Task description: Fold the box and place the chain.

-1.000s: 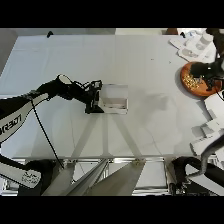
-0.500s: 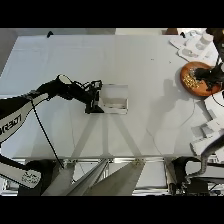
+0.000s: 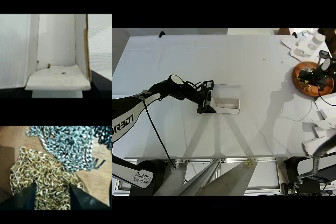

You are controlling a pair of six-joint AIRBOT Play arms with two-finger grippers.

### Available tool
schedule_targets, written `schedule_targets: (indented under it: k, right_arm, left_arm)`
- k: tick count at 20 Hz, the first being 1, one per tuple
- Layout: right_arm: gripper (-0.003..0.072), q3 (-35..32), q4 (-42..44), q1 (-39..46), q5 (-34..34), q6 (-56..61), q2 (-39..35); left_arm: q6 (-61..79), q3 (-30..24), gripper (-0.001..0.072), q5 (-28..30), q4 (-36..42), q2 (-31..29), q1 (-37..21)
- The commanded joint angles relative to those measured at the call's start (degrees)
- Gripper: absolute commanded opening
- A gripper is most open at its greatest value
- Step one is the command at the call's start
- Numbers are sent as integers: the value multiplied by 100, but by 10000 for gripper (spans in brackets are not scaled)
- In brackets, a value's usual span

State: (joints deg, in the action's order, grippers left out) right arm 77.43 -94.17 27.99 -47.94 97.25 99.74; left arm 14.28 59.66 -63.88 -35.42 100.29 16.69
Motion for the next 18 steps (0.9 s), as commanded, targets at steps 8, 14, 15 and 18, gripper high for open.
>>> schedule_targets:
  k: [8,14,15,18]
  right_arm:
    - [7,31,39,4,-365,-127,-87]
    - [7,31,87,4,-588,-525,-896]
    - [7,31,144,4,-691,-667,-1047]
    - [7,31,195,4,-1064,-798,-1480]
  left_arm:
    - [2,4,336,2,0,0,-4]
    - [2,4,336,2,0,0,-4]
    - [0,4,336,2,0,0,-4]
    - [0,4,336,0,0,0,-4]
